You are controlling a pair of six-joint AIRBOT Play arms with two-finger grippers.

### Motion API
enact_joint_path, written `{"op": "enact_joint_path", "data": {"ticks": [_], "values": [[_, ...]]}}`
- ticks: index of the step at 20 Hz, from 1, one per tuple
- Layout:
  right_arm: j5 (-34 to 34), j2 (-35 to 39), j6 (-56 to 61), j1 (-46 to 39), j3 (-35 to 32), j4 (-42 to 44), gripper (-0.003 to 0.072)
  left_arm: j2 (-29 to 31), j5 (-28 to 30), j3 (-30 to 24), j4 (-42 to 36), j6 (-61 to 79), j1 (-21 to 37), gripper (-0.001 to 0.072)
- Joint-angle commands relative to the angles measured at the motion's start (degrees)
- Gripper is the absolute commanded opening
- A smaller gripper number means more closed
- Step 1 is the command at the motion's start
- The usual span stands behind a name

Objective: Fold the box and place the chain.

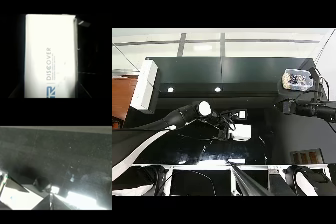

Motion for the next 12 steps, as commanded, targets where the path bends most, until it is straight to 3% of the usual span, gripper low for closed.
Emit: {"op": "enact_joint_path", "data": {"ticks": [1,3,4,5,6,9,12], "values": [[0.0,0.0,0.0,0.0,0.0,0.0,0.0043,-0.4,1.0,0.0,1.4,-0.1,-0.4,0.0706],[0.0,0.0,0.0,0.0,0.0,0.0,0.0044,-0.3,1.5,0.0,2.9,-3.3,-0.4,0.0695],[0.0,0.0,0.0,0.0,0.0,0.1,0.0044,-0.3,1.8,0.0,4.6,-6.3,-0.3,0.0651],[0.0,0.0,0.0,0.0,0.0,0.2,0.0044,-0.2,2.0,0.1,7.6,-11.6,-0.3,0.0467],[0.0,0.0,0.0,0.0,0.0,0.2,0.0044,0.1,1.8,0.1,10.9,-16.4,-0.1,0.0334],[0.1,0.0,0.0,0.0,0.0,0.2,0.0043,2.3,1.4,0.1,22.9,-29.9,0.5,0.0330],[0.6,0.0,0.0,0.0,0.0,0.2,0.0043,5.3,-4.8,0.0,24.6,-33.5,4.0,0.0330]]}}
